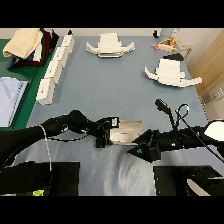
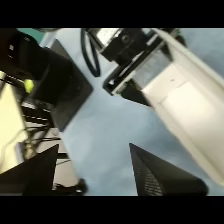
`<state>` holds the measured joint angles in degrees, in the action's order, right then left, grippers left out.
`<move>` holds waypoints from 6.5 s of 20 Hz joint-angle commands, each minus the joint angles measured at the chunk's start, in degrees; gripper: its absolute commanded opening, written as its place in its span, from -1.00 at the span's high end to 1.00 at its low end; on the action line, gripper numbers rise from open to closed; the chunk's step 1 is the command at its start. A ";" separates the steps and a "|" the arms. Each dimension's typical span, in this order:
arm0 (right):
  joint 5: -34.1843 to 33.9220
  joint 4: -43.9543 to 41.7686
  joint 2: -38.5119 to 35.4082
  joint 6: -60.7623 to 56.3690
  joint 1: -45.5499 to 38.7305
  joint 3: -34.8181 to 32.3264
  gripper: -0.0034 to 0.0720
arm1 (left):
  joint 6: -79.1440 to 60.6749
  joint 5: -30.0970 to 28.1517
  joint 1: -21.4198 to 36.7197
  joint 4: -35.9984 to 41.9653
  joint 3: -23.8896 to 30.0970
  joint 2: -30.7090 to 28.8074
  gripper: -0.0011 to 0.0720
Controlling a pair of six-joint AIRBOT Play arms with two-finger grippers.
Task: Fold the box.
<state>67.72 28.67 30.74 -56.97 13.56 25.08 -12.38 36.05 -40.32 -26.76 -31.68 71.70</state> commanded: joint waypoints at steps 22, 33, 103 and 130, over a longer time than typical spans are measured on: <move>-28.13 8.04 32.79 -3.48 4.31 11.28 0.80 | -0.02 0.09 -0.02 -0.02 -0.02 0.02 -0.16; -29.79 8.00 40.72 2.67 7.98 11.26 0.80 | -0.02 0.07 0.00 -0.02 -0.02 0.02 -0.16; -29.00 31.67 14.93 33.57 8.26 -4.57 -0.58 | -0.02 0.07 -0.02 -0.02 -0.02 0.02 -0.16; -2.29 29.94 20.37 -26.51 -9.86 3.19 0.90 | -0.02 0.09 -0.02 -0.02 -0.02 0.02 -0.15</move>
<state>65.45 68.73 51.75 -89.03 3.92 28.32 -12.40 36.14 -40.29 -26.76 -31.68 71.70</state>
